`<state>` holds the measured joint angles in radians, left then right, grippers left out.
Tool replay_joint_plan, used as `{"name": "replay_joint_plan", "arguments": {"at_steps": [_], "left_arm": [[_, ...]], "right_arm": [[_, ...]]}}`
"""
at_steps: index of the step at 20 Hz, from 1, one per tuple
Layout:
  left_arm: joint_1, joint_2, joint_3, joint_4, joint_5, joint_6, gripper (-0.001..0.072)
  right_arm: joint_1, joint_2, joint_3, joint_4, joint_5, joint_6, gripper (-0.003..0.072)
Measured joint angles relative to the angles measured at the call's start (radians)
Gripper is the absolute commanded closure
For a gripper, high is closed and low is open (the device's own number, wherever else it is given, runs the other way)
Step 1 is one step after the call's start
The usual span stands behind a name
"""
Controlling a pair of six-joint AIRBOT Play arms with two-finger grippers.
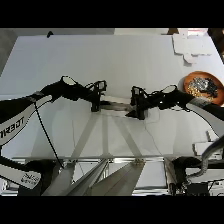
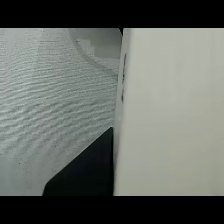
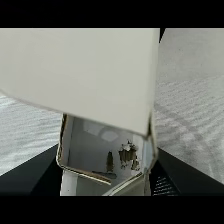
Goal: Fold the box and place the chain.
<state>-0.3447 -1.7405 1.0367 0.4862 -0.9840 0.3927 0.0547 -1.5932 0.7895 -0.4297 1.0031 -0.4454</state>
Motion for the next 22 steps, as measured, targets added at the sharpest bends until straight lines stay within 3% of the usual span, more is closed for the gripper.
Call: {"name": "replay_joint_plan", "arguments": {"at_steps": [2,4,5,7,11,16,19,20,21,22], "left_arm": [[0.000,0.000,0.000,0.000,0.000,0.000,0.0677],[0.000,-0.003,-0.002,0.019,0.020,-0.002,0.0455],[0.001,-0.001,-0.001,0.014,0.022,-0.003,0.0388],[0.002,0.005,-0.001,0.008,0.019,-0.002,0.0345],[0.020,0.045,0.000,-0.003,-0.007,-0.005,0.0188],[0.076,0.127,0.000,0.044,-0.038,-0.101,0.0186],[0.107,0.192,0.000,0.143,-0.045,-0.167,0.0222],[0.115,0.214,0.000,0.181,-0.050,-0.192,0.0352],[0.121,0.237,0.000,0.221,-0.061,-0.224,0.0563],[0.125,0.256,0.000,0.257,-0.079,-0.260,0.0702]], "right_arm": [[0.000,0.000,0.000,0.000,0.000,0.000,0.0288],[0.001,0.000,0.000,0.000,0.011,0.000,0.0288],[0.002,0.000,0.000,-0.001,0.014,-0.002,0.0288],[0.002,0.000,0.000,-0.004,0.014,-0.003,0.0288],[0.002,0.000,0.000,-0.001,0.009,-0.003,0.0288],[0.002,0.000,0.000,0.002,0.000,0.000,0.0288],[0.002,0.000,0.000,-0.002,0.002,-0.001,0.0288],[0.002,0.000,0.000,-0.001,0.003,-0.001,0.0288],[0.002,0.000,0.000,-0.001,0.003,-0.001,0.0288],[0.002,0.000,0.000,-0.001,0.003,-0.001,0.0288]]}}
